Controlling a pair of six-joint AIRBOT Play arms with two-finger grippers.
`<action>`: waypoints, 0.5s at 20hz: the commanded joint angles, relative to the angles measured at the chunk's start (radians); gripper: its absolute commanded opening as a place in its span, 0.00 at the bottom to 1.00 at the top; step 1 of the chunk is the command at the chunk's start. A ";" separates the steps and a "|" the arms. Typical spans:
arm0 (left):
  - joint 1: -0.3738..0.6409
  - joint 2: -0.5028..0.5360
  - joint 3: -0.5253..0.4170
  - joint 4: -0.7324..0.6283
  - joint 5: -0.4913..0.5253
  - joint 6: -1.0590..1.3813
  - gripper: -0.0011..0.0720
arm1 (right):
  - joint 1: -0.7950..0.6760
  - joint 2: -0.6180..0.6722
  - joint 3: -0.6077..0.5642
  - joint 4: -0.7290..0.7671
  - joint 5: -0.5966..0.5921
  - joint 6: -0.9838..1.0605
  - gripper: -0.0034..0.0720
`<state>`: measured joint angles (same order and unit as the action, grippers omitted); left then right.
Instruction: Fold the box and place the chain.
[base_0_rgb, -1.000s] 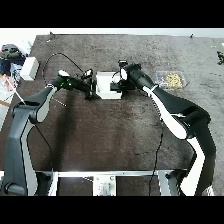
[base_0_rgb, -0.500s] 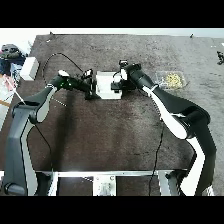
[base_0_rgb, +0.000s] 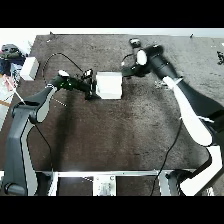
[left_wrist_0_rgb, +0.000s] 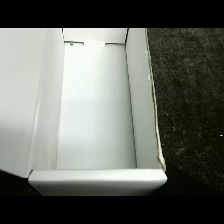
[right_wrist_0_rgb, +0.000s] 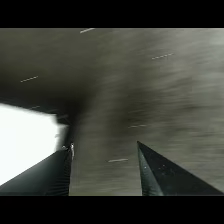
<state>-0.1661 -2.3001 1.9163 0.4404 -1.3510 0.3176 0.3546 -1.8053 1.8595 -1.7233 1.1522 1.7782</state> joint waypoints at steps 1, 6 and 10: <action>0.001 0.000 0.000 0.000 0.001 -0.003 0.48 | -0.158 0.051 0.000 -0.047 0.013 -0.094 0.61; 0.001 0.000 0.000 0.000 0.001 -0.003 0.47 | -0.390 0.000 0.000 0.125 0.014 -0.182 0.41; 0.001 0.000 0.000 0.000 0.001 -0.003 0.48 | -0.441 -0.069 0.000 0.192 -0.003 -0.263 0.41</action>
<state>-0.1661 -2.2997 1.9163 0.4408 -1.3506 0.3149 -0.0357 -1.8362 1.8595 -1.5890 1.1618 1.5799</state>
